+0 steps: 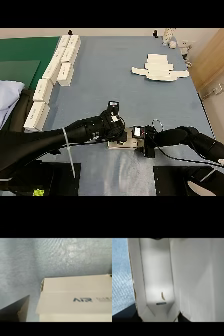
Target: Fold the box.
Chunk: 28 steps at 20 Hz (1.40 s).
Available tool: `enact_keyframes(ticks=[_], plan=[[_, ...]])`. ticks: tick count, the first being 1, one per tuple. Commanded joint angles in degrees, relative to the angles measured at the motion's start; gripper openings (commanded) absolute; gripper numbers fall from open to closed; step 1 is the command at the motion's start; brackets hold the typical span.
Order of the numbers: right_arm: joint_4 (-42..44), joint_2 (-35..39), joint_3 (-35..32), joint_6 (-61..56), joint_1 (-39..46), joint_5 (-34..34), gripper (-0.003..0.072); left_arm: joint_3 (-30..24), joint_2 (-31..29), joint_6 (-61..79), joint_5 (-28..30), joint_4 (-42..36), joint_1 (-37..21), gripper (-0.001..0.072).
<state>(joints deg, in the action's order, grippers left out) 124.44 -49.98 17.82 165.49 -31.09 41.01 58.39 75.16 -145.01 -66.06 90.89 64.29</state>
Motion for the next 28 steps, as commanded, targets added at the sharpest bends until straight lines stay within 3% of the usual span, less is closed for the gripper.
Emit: enact_keyframes(ticks=[1,3,4,5,6,8,11,15,16,18,21,22,23,24,25,28], plan=[[0.0,0.0,0.0,0.0,0.0,0.0,0.0409,0.7,-4.6,0.4,-7.1,0.0,-0.1,0.0651],[0.0,0.0,0.0,0.0,0.0,0.0,0.0409,0.7,-8.5,0.4,-12.4,0.7,-0.1,0.0651],[0.0,0.0,0.0,0.0,0.0,0.0,0.0409,0.6,-10.1,0.3,-15.1,0.7,-0.1,0.0550],[0.0,0.0,0.0,0.0,0.0,0.0,0.0409,0.6,-11.2,0.4,-17.0,0.4,-0.1,0.0077],[0.0,0.0,0.0,0.0,0.0,0.0,0.0409,0.6,-11.9,1.4,-17.8,0.6,0.0,0.0014],[0.0,0.0,0.0,0.0,0.0,0.0,0.0409,0.6,-12.0,2.9,-17.6,0.4,-0.1,0.0014],[0.0,0.0,0.0,0.0,0.0,0.0,0.0409,0.6,-12.0,10.9,-12.1,-0.9,-0.3,0.0014],[0.0,0.0,0.0,0.0,0.0,0.0,0.0409,0.1,-12.7,29.5,-9.0,-1.4,-1.2,0.0013],[0.0,0.0,0.0,-0.1,0.0,0.0,0.0409,-1.5,-14.4,35.3,-6.8,-4.6,-2.9,0.0013],[0.0,0.0,0.0,0.0,0.0,0.0,0.0409,-7.8,-19.6,54.8,-0.7,-16.2,-9.2,0.0012],[0.0,0.0,0.0,0.0,0.0,0.0,0.0409,-18.2,-26.5,97.2,1.2,-29.7,-19.3,0.0014],[0.0,0.0,0.0,0.0,0.0,0.0,0.0409,-20.8,-28.0,106.0,1.6,-31.6,-22.1,0.0016],[0.0,0.0,0.0,0.0,0.0,0.0,0.0409,-23.1,-29.0,111.9,2.4,-33.3,-24.9,0.0102],[0.0,0.0,0.0,0.0,0.0,0.0,0.0409,-24.7,-29.6,115.2,3.4,-34.3,-27.2,0.0504],[0.0,0.0,0.0,0.0,0.0,0.0,0.0409,-25.9,-29.8,117.3,4.6,-34.8,-29.5,0.0700],[0.0,0.0,0.0,0.0,0.0,0.0,0.0408,-27.7,-30.2,124.5,8.2,-37.5,-32.7,0.0700]])
